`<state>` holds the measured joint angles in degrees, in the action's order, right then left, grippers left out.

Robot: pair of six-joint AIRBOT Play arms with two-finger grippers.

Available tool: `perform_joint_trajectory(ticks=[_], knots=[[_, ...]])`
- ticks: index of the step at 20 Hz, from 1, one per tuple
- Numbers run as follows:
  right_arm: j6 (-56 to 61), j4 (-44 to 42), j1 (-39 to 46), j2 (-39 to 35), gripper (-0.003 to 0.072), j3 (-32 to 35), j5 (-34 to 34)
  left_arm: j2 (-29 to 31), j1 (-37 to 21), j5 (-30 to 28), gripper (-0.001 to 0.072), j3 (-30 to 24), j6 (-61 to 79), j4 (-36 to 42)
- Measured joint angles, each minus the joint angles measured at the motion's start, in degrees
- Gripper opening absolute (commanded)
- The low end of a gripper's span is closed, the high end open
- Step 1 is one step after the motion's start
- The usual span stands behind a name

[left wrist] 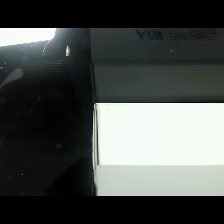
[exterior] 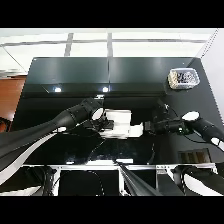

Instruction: Fold the box and place the chain.

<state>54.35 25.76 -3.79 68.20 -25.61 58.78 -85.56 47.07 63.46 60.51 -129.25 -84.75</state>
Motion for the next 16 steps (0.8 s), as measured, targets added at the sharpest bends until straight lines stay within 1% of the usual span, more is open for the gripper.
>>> perform_joint_trajectory(ticks=[1, 5, 6, 7, 8, 9, 12, 16], knots=[[-0.39, -0.28, -0.26, 0.13, 0.0442, -1.01, 1.07, 0.0, 0.0, 0.0, 0.0024, 0.0, 0.0, 0.02], [-1.22, -1.22, -2.01, 0.35, 0.044, -4.24, 4.44, 0.0, 0.0, 0.0, 0.0024, 0.0, 0.0, 0.02], [-1.29, -1.38, -2.84, 0.37, 0.0411, -4.79, 4.92, 0.0, 0.0, 0.0, 0.0024, 0.0, 0.0, 0.0], [-1.27, -1.46, -3.69, 0.37, 0.041, -5.31, 5.11, 0.0, 0.0, 0.0, 0.0024, 0.0, 0.0, 0.0], [-1.2, -1.53, -4.68, 0.37, 0.032, -5.9, 5.29, 0.0, 0.0, 0.02, 0.0024, 0.0, 0.0, 0.02], [-0.83, -1.57, -5.6, 0.37, 0.0304, -6.51, 5.27, 0.0, 0.0, 0.02, 0.0024, 0.0, 0.0, 0.02], [1.66, -0.7, -8.76, 0.39, 0.0304, -8.98, 4.2, 0.0, 0.0, 0.0, 0.0024, 0.0, 0.0, 0.0], [11.15, 7.39, -13.81, 0.42, 0.0304, -12.63, 1.77, 0.0, 0.0, 0.13, 0.0024, 0.0, -0.04, -0.02]])
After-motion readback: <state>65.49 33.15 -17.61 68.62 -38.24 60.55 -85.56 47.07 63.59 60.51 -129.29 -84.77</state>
